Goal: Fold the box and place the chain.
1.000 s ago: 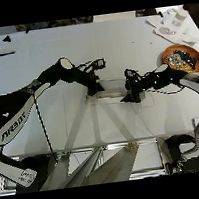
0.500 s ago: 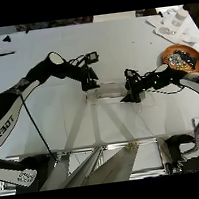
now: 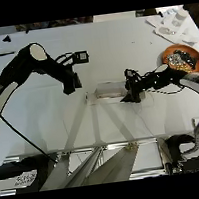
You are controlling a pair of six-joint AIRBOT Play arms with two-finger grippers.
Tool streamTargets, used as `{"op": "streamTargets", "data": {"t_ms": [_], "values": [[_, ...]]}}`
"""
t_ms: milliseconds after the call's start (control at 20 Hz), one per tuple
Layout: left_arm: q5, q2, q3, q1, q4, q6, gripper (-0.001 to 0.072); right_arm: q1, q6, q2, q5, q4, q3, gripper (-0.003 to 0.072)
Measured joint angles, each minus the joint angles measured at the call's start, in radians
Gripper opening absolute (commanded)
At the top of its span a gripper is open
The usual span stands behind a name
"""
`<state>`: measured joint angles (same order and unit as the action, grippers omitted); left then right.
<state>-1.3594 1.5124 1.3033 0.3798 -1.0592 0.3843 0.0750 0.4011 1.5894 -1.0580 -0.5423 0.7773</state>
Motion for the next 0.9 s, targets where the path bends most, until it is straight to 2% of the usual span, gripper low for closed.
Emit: {"op": "streamTargets", "data": {"t_ms": [200, 350, 500, 800, 900], "values": [[-0.090, -0.009, -0.006, 0.064, -0.011, 0.077, 0.0010, 0.000, 0.000, 0.000, 0.000, 0.000, 0.000, 0.0321], [-0.058, -0.010, -0.028, 0.116, 0.049, 0.099, 0.0010, 0.000, 0.000, 0.000, 0.000, 0.000, 0.000, 0.0321], [0.080, 0.002, -0.043, 0.153, 0.115, 0.086, 0.0010, 0.000, 0.000, 0.000, 0.000, 0.000, 0.000, 0.0321], [0.472, 0.061, -0.052, 0.168, 0.182, 0.182, 0.0010, 0.000, 0.000, 0.000, 0.000, 0.000, 0.000, 0.0321], [0.568, 0.101, -0.053, 0.168, 0.190, 0.222, 0.0010, 0.000, 0.000, 0.000, 0.000, 0.000, 0.000, 0.0321]]}}
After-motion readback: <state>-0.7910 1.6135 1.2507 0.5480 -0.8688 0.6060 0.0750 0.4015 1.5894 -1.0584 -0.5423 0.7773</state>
